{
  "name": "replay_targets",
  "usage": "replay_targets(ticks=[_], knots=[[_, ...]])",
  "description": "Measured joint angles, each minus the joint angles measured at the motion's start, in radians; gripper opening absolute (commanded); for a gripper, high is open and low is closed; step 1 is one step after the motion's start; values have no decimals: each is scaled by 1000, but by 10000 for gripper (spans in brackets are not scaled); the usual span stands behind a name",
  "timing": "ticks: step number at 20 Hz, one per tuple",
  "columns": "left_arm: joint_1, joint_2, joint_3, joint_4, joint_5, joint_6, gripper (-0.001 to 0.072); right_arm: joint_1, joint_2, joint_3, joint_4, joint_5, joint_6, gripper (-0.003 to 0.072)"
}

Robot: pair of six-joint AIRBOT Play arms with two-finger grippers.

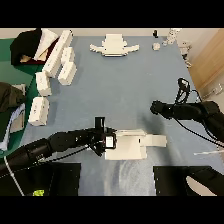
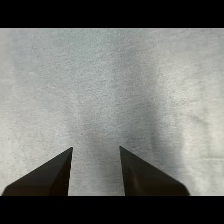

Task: Fold the box.

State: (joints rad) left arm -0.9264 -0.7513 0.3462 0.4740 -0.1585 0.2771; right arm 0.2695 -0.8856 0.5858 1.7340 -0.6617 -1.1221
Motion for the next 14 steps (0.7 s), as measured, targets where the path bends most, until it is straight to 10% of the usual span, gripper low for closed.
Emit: replay_targets(ticks=[14], knots=[[-222,-48,-145,-8,304,-68,13,0,0,0,31,-1,0,464]])
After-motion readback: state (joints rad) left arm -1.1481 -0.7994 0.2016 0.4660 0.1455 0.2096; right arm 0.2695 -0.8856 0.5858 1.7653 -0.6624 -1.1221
